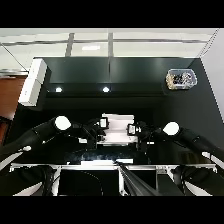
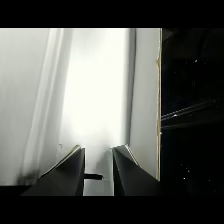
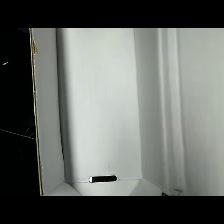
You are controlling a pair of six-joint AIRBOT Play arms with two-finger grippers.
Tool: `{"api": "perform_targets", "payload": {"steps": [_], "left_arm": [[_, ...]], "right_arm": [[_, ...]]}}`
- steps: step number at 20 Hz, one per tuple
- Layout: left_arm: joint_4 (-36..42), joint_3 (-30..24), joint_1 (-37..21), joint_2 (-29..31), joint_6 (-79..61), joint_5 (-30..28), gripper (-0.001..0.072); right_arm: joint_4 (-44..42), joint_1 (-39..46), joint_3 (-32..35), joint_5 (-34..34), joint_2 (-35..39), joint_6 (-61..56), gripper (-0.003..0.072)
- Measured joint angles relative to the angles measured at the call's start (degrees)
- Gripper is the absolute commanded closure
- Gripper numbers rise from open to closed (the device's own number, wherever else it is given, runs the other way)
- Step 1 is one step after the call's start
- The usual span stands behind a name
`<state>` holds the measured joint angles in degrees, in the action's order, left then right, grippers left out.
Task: Fold the box and place the chain.
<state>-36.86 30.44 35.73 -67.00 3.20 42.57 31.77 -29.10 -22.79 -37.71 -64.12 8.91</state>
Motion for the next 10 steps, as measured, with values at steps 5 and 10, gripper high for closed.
{"api": "perform_targets", "payload": {"steps": [5,10], "left_arm": [[-2.2,0.0,0.9,-0.3,0.0,-0.4,0.025],[-2.6,0.0,1.1,-0.3,0.0,-0.4,0.0395]], "right_arm": [[0.0,0.0,0.0,0.0,0.0,0.0,0.0481],[0.0,0.0,0.0,0.0,0.0,0.0,0.0481]]}}
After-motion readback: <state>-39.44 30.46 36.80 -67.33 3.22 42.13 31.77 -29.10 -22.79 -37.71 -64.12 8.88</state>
